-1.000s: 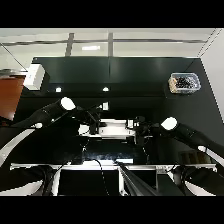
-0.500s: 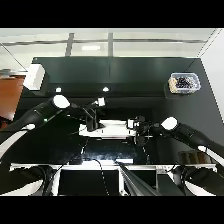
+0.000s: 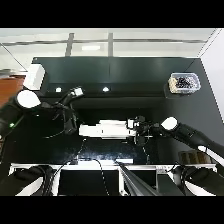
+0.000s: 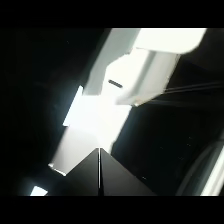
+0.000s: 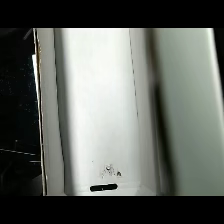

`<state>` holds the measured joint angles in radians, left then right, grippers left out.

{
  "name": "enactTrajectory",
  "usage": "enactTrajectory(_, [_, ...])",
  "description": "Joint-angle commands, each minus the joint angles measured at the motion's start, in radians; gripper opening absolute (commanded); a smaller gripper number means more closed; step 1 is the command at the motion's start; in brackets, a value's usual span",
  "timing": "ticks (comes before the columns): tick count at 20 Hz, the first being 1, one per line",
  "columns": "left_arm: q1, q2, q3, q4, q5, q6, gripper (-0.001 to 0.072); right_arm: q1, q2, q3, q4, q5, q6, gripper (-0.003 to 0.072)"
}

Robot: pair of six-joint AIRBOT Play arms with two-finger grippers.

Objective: Fold the box and place the chain.

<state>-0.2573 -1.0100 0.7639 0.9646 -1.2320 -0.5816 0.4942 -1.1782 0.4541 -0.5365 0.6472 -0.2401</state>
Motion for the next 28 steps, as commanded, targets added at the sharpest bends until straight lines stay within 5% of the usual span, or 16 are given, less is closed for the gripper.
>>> enactTrajectory(1, [0.021, 0.056, -0.06, -0.235, -0.095, -0.095, 0.0025, -0.001, -0.001, 0.001, 0.0, 0.0, 0.001, 0.0307])
enactTrajectory(5, [-0.092, 0.05, -0.231, -0.53, 0.246, 0.063, 0.0027, -0.001, -0.001, 0.001, 0.0, 0.0, 0.001, 0.0308])
enactTrajectory(11, [-0.257, -0.007, -0.245, -0.589, 0.6, 0.088, 0.0029, -0.001, -0.001, 0.001, 0.0, -0.001, 0.001, 0.0307])
enactTrajectory(17, [-0.293, -0.078, -0.245, -0.588, 0.834, 0.088, 0.0029, -0.001, -0.001, 0.001, 0.0, -0.001, 0.001, 0.0307])
enactTrajectory(28, [-0.311, -0.156, -0.236, -0.58, 0.804, 0.179, 0.0029, -0.001, -0.001, 0.001, 0.0, -0.001, 0.001, 0.0307])
